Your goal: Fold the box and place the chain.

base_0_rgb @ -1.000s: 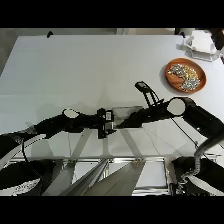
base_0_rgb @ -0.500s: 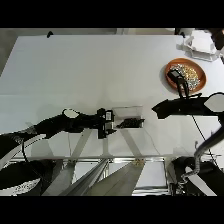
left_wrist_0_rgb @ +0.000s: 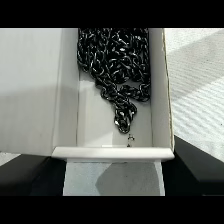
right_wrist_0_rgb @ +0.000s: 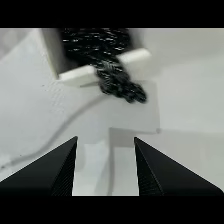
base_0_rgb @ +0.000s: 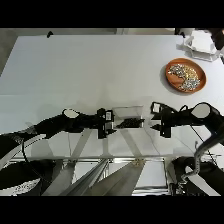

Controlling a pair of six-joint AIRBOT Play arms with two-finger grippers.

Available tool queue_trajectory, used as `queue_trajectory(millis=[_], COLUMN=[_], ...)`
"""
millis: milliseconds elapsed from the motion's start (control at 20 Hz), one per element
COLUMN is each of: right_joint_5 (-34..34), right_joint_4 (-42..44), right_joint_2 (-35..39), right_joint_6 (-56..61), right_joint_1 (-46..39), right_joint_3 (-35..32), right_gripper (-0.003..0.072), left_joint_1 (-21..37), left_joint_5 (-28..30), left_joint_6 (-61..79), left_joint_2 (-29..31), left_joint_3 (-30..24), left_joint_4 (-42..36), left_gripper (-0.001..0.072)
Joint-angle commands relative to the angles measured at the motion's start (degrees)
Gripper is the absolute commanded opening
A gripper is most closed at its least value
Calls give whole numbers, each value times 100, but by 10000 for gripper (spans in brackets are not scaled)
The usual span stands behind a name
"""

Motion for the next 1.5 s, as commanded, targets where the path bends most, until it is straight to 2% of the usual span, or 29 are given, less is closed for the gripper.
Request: queue_trajectory(millis=[0, 150, 500, 650, 850, 950, 1000, 1250, 1450], right_joint_5=[-323, -723, -1064, -1165, -1276, -1276, -1220, -1187, -1174], right_joint_4=[286, 695, 723, 1104, 1049, 1047, 1027, 216, -404], right_joint_2=[-155, -341, -632, -713, -844, -844, -841, -789, -396], right_joint_6=[-1231, -1397, -1585, -1587, -1495, -1381, -1381, -662, -13], right_joint_1=[212, 365, 658, 658, 658, 658, 658, 651, 651], right_joint_3=[-94, -94, -94, -94, -94, -94, -94, -94, -92], right_gripper=[402, 401, 399, 376, 248, 61, 13, 13, 13], left_joint_1=[-2, -2, -2, -2, -2, -2, -2, -2, -2], left_joint_5=[2, 2, 2, 2, 2, 2, 2, 2, 2], left_joint_6=[0, 0, 0, 0, 0, 0, 0, 0, 0], left_joint_2=[4, 4, 4, 4, 4, 4, 4, 4, 4], left_joint_3=[0, 0, 0, 0, 0, 0, 0, 0, 0], left_joint_4=[2, 2, 2, 2, 2, 2, 2, 2, 2], left_gripper=[150, 150, 150, 150, 150, 150, 150, 150, 150])
